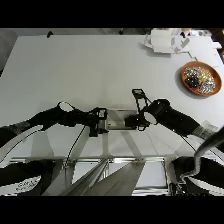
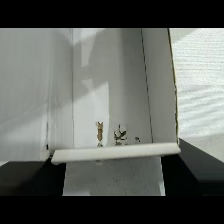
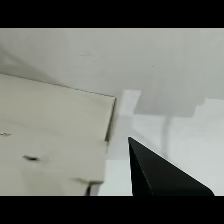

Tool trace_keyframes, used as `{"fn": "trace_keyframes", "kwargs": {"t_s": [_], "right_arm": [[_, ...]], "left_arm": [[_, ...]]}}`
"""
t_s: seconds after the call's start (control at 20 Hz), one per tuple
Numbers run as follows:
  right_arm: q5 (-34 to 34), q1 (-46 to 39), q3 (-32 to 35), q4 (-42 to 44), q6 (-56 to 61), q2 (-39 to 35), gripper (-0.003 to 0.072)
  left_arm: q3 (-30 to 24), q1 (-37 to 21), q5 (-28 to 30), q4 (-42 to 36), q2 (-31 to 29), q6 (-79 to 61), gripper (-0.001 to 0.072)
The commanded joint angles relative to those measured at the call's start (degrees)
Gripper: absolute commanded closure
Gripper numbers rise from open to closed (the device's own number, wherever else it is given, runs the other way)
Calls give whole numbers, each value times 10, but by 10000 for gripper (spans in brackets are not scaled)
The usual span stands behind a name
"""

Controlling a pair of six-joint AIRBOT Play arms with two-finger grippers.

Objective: Fold the box and place the chain.

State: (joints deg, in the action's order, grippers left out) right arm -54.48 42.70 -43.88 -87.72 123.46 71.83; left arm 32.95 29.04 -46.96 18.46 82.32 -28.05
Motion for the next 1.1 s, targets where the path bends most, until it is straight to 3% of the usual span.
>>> {"fn": "trace_keyframes", "kwargs": {"t_s": [0.0, 0.25, 0.75, 0.8, 0.85, 1.05], "right_arm": [[-19, 1, -4, -21, 17, 16, 405], [7, 1, -4, -20, 22, 17, 508], [14, 1, -4, -5, 41, 43, 511], [14, 1, -4, -5, 41, 44, 551], [13, 1, -4, -6, 40, 44, 658], [14, 1, -4, -5, 40, 44, 670]], "left_arm": [[0, 0, 0, 0, 0, 0, 571], [0, 0, 0, 0, 0, 0, 571], [0, 0, 0, 0, 0, 0, 571], [0, 0, 0, 0, 0, 0, 571], [0, 0, 0, 0, 0, 0, 571], [0, 0, 0, 0, 0, 0, 571]]}}
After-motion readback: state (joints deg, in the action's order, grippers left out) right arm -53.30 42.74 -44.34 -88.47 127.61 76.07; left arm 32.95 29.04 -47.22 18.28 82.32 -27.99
